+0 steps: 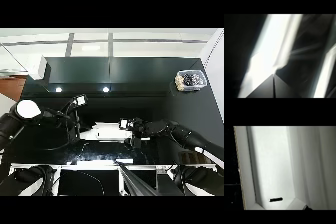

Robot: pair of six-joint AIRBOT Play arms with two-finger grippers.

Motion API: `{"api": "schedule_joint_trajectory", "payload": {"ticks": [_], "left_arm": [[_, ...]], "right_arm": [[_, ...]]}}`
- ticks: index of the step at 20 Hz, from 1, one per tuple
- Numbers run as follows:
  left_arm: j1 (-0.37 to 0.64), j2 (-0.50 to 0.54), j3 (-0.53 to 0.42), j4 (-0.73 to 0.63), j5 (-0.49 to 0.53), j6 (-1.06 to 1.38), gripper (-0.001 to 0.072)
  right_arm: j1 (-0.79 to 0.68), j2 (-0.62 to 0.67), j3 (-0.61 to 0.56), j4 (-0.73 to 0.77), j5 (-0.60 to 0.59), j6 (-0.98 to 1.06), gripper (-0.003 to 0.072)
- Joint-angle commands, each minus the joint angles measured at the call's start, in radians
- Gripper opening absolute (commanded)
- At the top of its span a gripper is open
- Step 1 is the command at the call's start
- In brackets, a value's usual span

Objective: Fold the box and place the chain.

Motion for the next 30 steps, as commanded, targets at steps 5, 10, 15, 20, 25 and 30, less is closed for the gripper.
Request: {"api": "schedule_joint_trajectory", "payload": {"ticks": [5,10,15,20,25,30], "left_arm": [[-0.047,-0.07,-0.066,-0.299,0.354,-0.039,0.0027],[-0.057,-0.169,-0.066,-0.302,0.505,-0.039,0.0027],[-0.1,-0.274,-0.066,-0.301,0.551,-0.038,0.0028],[-0.105,-0.292,-0.048,-0.248,0.534,-0.037,0.0027],[0.06,-0.169,0.016,-0.172,0.401,-0.037,0.008],[0.258,-0.095,0.02,0.101,0.17,-0.129,0.0699]], "right_arm": [[0.001,-0.001,0.0,0.0,-0.001,0.0,0.0352],[0.001,-0.001,0.0,0.0,-0.001,0.0,0.0352],[0.001,-0.001,0.0,0.001,0.0,0.001,0.0352],[0.001,-0.001,0.0,0.003,-0.001,0.001,0.0352],[0.0,-0.001,0.0,0.003,-0.004,0.001,0.0351],[0.0,-0.001,0.0,0.003,-0.004,0.001,0.0352]]}}
